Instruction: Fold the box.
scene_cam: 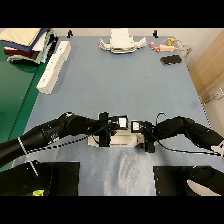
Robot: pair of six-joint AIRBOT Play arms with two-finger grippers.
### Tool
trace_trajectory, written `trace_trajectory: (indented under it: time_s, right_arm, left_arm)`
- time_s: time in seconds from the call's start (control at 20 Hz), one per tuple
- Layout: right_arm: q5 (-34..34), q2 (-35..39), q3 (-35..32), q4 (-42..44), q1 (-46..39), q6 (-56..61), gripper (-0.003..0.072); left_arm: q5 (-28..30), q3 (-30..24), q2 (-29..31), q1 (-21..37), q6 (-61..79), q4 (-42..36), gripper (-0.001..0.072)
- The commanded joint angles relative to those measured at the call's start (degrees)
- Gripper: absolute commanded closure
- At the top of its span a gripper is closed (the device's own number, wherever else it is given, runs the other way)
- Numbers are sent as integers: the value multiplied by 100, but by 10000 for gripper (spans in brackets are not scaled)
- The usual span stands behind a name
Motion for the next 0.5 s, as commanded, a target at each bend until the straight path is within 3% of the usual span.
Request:
trace_trajectory:
  time_s: [0.0,0.45]
  right_arm:
    - [-177,68,28,0,7,-4,225]
    - [-140,334,76,-26,4,-7,224]
  left_arm:
    - [87,7,7,-2,-2,-22,695]
    - [87,7,4,-2,-2,-31,695]
